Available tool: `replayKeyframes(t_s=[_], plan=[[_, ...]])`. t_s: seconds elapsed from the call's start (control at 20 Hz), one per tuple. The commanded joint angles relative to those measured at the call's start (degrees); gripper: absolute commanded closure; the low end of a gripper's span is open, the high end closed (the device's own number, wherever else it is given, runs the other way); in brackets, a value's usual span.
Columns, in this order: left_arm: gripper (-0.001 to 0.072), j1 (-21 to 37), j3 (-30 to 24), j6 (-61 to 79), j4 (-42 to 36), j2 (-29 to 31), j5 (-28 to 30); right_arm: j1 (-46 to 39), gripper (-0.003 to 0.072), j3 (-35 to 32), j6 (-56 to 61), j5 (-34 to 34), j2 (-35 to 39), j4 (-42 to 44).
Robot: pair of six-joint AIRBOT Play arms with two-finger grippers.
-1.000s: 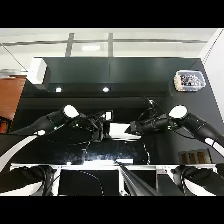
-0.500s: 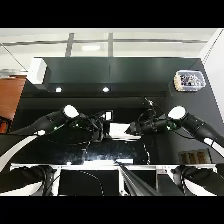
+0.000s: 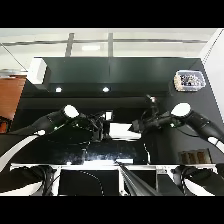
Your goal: Fold the box and place the chain.
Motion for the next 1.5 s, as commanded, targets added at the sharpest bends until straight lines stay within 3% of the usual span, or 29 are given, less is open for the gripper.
replayKeyframes(t_s=[0.0,0.3,0.55,0.75,1.1,1.45], plan=[[-0.0009,0.31,0.46,-0.46,-1.09,0.26,-0.61,-5.49,0.0654,3.8,-0.46,5.64,4.94,0.44],[-0.0009,2.62,0.46,-15.58,13.29,8.11,-3.65,-22.32,0.0654,5.42,-0.37,11.32,12.59,-5.4],[-0.0008,2.64,1.46,-19.28,9.53,13.79,-7.41,-29.31,0.0654,5.42,-0.48,9.99,12.68,-7.1],[-0.0008,-2.58,6.4,-19.47,6.91,10.78,-6.69,-30.93,0.0655,5.42,-0.44,7.45,12.68,-8.37],[-0.0007,-10.19,14.43,-19.41,2.95,-0.55,-3.45,-31.45,0.0655,5.42,-0.44,6.71,12.68,-9.55],[-0.0006,-11.54,15.17,-19.04,3.02,-3.85,-2.45,-31.45,0.0656,5.4,-0.44,6.49,12.68,-9.49]])
